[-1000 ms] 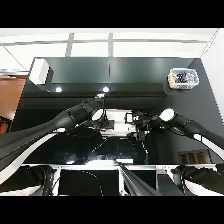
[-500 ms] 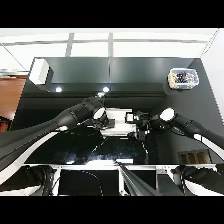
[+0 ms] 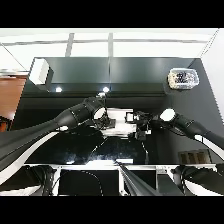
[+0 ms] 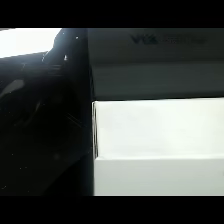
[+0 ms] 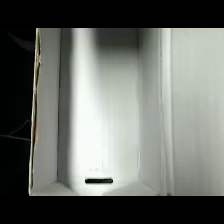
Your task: Fold the box and place the chain.
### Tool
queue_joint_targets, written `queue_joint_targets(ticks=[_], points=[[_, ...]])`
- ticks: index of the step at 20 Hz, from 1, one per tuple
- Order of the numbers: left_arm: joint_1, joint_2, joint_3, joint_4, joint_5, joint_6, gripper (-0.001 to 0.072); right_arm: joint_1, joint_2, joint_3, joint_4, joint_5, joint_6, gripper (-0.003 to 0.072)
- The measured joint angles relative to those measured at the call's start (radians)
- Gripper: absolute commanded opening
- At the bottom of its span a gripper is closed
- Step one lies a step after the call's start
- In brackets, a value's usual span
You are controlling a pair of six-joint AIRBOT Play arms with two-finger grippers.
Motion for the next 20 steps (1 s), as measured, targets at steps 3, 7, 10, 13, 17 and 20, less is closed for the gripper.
queue_joint_targets(ticks=[3,7,10,13,17,20], points=[[0.000,0.000,0.000,0.001,-0.004,0.002,0.0022,-0.002,0.057,0.000,-0.098,0.021,0.061,0.0685],[0.000,0.000,0.000,0.000,-0.010,0.001,0.0022,-0.002,0.101,0.000,-0.187,0.050,0.105,0.0684],[0.000,0.000,0.000,0.000,-0.016,0.001,0.0022,-0.002,0.111,0.000,-0.170,0.052,0.111,0.0681],[0.000,0.000,0.000,0.000,-0.018,0.000,0.0022,-0.002,0.115,0.000,-0.139,0.062,0.094,0.0487],[0.000,0.000,0.000,0.000,-0.020,0.000,0.0022,-0.002,0.116,0.000,-0.117,0.074,0.082,0.0191],[0.000,0.000,0.000,-0.001,-0.021,0.000,0.0023,-0.002,0.113,0.000,-0.080,0.077,0.089,0.0192]])
